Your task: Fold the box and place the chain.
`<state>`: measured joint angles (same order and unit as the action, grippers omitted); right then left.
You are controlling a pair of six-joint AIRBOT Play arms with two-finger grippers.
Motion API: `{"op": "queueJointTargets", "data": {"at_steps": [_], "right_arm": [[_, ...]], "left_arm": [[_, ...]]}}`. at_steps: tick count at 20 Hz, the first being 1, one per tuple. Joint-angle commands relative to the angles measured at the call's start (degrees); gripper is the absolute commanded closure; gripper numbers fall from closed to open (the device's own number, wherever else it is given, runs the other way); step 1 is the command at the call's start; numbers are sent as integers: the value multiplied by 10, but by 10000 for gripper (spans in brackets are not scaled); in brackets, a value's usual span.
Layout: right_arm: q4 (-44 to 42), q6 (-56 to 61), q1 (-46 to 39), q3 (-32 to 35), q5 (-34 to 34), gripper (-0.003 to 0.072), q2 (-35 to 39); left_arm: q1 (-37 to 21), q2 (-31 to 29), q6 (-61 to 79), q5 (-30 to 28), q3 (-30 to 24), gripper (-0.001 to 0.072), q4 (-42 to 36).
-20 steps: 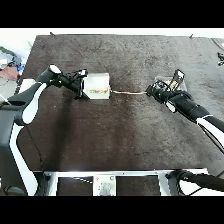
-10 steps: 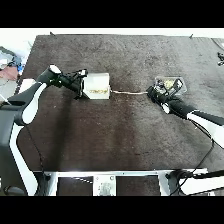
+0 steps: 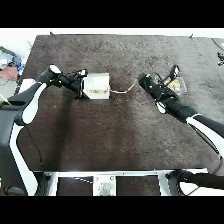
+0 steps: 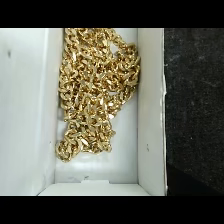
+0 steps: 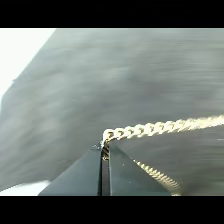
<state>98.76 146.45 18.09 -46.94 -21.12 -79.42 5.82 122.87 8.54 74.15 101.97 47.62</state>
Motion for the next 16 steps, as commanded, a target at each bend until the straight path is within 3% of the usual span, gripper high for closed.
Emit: {"op": "queueJointTargets", "data": {"at_steps": [1, 7, 16], "right_arm": [[35, -7, 89, -36, -16, 677, 61], [95, -14, 148, -174, 10, 677, 47], [86, 1, 176, -208, 12, 677, -54]], "left_arm": [[0, 0, 0, 0, 0, 244, 0], [0, 0, 0, 0, 0, 244, 0], [0, 0, 0, 0, 0, 244, 0]]}}
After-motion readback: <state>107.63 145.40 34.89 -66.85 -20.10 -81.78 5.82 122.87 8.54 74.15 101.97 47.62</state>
